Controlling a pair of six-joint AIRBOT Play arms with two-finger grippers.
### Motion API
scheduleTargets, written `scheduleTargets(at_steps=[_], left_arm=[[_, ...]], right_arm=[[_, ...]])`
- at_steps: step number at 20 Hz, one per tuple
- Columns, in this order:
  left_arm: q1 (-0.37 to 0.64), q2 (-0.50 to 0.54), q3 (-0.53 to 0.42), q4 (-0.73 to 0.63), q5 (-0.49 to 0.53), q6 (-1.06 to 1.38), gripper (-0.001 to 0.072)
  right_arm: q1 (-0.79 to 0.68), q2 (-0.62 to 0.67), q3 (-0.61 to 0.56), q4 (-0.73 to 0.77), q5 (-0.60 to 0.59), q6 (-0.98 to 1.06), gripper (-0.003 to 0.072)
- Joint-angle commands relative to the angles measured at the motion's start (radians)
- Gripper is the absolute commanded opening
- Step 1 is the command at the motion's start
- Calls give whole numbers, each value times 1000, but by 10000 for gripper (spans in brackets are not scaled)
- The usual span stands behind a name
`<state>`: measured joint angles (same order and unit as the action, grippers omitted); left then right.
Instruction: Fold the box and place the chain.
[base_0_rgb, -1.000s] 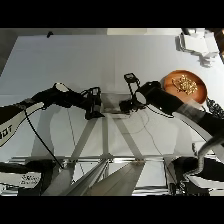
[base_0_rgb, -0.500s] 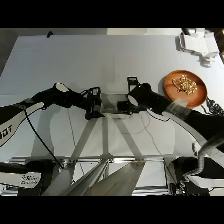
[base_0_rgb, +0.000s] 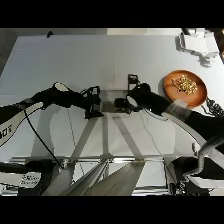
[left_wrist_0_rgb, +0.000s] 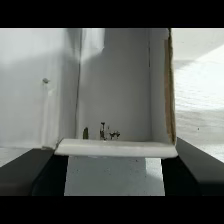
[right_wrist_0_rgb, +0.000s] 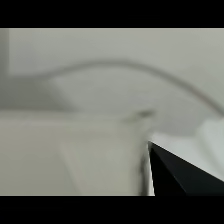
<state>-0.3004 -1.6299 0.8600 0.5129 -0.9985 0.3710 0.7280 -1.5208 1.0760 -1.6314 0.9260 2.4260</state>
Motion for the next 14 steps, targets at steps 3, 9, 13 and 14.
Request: scheduleTargets(at_steps=[3, 9, 13, 14], left_arm=[[0, 0, 0, 0, -7, -2, 393], [0, 0, 0, -2, -9, -2, 393], [0, 0, 0, -2, -8, -2, 393], [0, 0, 0, -2, -8, -2, 393]], right_arm=[[-1, 145, 0, -11, 124, -88, 588], [-77, 370, 0, -71, 159, -335, 587], [-346, 403, 0, -76, 182, -464, 587], [-418, 397, 0, -99, 182, -490, 588]])
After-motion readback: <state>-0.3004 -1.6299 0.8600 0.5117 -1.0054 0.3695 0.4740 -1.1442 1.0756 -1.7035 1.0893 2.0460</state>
